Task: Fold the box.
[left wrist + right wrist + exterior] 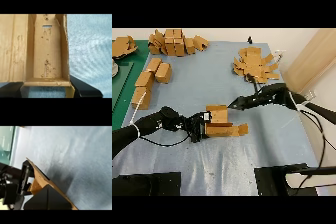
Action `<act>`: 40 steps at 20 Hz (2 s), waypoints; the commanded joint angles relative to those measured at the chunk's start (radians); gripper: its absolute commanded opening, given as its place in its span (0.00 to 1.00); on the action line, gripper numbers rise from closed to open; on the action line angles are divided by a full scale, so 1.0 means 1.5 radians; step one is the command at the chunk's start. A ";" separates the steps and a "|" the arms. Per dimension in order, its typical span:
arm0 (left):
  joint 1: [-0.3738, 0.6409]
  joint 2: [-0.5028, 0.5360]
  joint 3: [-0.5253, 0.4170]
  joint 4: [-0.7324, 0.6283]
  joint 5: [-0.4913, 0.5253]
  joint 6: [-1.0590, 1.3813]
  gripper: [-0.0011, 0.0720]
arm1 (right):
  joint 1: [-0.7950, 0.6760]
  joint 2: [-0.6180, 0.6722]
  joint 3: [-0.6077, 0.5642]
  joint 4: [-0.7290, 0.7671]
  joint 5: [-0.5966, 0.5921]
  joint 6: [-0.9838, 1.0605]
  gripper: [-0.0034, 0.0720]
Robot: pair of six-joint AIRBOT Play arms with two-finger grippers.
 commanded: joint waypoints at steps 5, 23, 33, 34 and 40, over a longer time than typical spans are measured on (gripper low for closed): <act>0.000 0.001 0.001 0.000 0.000 0.000 0.82 | 0.082 0.290 -0.064 -0.257 -0.094 0.038 0.11; 0.000 0.001 0.001 0.000 0.000 0.000 0.82 | 0.261 0.204 -0.207 -0.489 0.328 -0.233 0.80; 0.000 0.001 0.001 0.000 0.000 0.000 0.82 | 0.262 0.181 -0.203 -0.436 0.358 -0.317 0.80; 0.000 0.001 0.001 0.000 0.000 0.000 0.82 | 0.266 0.181 -0.203 -0.430 0.358 -0.318 0.80; 0.000 0.001 0.001 0.000 0.000 0.000 0.82 | 0.314 0.181 -0.203 -0.427 0.331 -0.314 0.26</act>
